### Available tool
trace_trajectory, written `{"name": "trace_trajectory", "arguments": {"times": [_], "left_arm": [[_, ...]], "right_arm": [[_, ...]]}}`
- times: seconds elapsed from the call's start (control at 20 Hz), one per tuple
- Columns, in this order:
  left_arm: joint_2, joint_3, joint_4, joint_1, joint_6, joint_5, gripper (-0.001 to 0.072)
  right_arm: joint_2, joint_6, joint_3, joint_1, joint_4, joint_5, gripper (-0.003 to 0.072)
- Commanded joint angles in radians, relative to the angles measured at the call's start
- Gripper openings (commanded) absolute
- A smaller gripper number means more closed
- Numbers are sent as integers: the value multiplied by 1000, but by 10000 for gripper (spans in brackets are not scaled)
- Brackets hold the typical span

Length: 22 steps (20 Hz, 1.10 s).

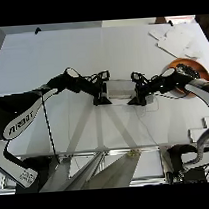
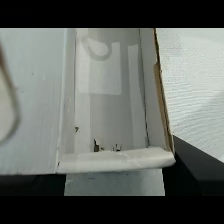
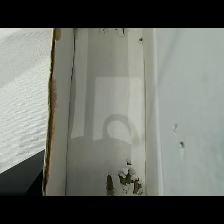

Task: Fold the box and place the chain.

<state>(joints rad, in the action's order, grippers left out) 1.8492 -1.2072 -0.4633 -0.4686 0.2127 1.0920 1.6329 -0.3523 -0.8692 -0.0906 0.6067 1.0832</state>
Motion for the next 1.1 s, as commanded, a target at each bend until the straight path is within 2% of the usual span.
{"name": "trace_trajectory", "arguments": {"times": [0.0,0.7,0.75,0.8,0.85,1.05], "left_arm": [[0,0,-5,-3,0,5,334],[0,0,-5,-3,0,5,334],[0,0,-5,-3,0,4,334],[0,0,-5,-3,0,4,335],[0,0,-2,-3,0,3,335],[0,0,-1,-3,-1,4,335]], "right_arm": [[0,3,0,1,-1,-1,500],[0,3,0,1,-29,-3,500],[0,3,0,1,-33,-13,533],[0,3,0,1,-40,-25,640],[-2,3,0,1,-39,-39,703],[-26,3,0,1,-25,-55,702]]}}
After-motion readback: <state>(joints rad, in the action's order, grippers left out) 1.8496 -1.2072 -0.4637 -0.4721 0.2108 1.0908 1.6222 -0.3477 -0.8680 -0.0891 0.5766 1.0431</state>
